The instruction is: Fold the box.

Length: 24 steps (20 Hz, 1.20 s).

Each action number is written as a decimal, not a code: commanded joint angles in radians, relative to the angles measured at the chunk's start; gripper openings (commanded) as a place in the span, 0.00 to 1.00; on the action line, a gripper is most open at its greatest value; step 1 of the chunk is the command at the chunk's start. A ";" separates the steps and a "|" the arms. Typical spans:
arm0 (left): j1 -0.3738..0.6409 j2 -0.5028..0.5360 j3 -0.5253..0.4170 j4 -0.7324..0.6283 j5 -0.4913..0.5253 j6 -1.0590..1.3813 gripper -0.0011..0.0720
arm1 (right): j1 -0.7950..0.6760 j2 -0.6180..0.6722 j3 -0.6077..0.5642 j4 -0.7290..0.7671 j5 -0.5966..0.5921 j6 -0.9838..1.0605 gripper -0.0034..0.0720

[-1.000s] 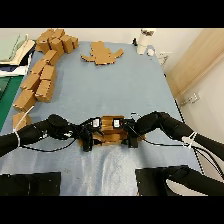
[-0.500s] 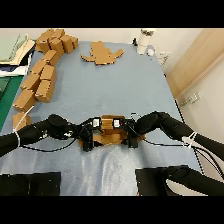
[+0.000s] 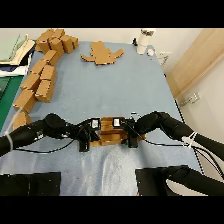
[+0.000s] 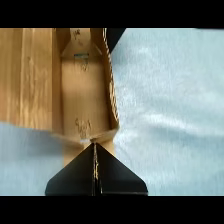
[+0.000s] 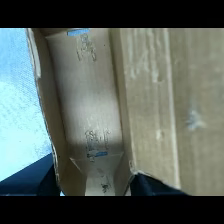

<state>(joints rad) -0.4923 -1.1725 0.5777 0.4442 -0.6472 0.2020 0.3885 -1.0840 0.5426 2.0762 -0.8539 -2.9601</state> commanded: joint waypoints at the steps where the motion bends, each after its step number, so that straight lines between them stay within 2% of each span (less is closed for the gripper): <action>1: 0.002 0.147 0.001 0.415 0.006 -0.500 0.03 | 0.000 0.001 0.000 -0.001 -0.002 -0.002 0.71; 3: 0.011 0.261 0.001 0.624 -0.001 -0.901 0.03 | 0.000 0.001 0.000 -0.001 -0.002 -0.002 0.71; 5: 0.076 0.343 0.000 0.775 -0.034 -1.367 0.03 | 0.000 0.001 0.000 -0.001 -0.002 -0.002 0.71; 7: 0.172 0.362 -0.006 0.811 -0.141 -1.666 0.03 | 0.000 0.001 0.000 -0.001 -0.002 -0.002 0.71; 9: 0.247 0.344 -0.028 0.773 -0.244 -1.718 0.03 | 0.000 0.001 0.000 -0.001 -0.002 -0.002 0.71; 10: 0.264 0.328 -0.045 0.718 -0.254 -1.707 0.03 | 0.000 0.001 0.000 -0.001 -0.002 -0.002 0.71; 14: 0.224 0.263 -0.119 0.491 -0.133 -1.652 0.03 | 0.000 0.000 0.000 -0.001 -0.002 -0.002 0.71; 20: 0.068 0.179 -0.128 0.379 0.056 -1.658 0.03 | 0.000 0.001 0.000 -0.001 -0.002 -0.002 0.71; 24: 0.006 0.118 -0.128 0.325 0.098 -1.658 0.03 | 0.000 0.001 0.000 -0.001 -0.002 -0.002 0.71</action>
<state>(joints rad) -0.4404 -1.0153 0.4515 0.8215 -0.6056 -1.4521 0.3885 -1.0840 0.5426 2.0754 -0.8558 -2.9627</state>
